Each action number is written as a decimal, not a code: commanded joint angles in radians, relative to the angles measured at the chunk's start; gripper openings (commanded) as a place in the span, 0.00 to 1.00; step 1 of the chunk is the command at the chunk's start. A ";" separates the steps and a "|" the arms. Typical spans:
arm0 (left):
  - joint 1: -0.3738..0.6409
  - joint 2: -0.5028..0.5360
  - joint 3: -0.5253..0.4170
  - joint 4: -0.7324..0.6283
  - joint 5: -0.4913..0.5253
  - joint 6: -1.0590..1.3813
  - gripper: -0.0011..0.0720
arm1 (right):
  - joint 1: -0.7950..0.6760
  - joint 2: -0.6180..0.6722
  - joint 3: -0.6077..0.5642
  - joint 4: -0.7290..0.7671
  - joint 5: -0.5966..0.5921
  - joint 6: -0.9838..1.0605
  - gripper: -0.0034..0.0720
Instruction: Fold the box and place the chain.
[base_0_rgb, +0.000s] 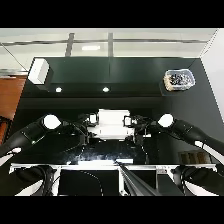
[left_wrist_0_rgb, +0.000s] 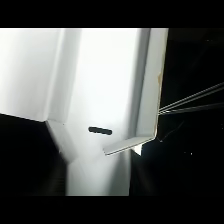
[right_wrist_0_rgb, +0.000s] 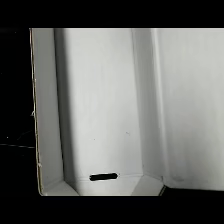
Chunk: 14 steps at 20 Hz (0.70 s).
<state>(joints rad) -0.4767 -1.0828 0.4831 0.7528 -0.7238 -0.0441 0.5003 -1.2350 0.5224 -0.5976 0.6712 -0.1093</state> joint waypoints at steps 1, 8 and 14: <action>-0.004 -0.001 0.000 -0.011 -0.049 0.004 0.46 | 0.000 0.000 0.001 0.002 -0.001 0.001 0.36; -0.003 -0.001 0.000 -0.051 -0.007 0.026 0.28 | 0.001 0.000 0.001 0.002 -0.001 0.001 0.36; -0.002 0.002 0.001 0.010 -0.025 0.006 0.28 | 0.001 0.000 0.001 0.002 -0.001 0.001 0.36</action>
<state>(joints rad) -0.4789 -1.0828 0.4831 0.7208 -0.7406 -0.0216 0.5003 -1.2350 0.5224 -0.5953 0.6701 -0.1085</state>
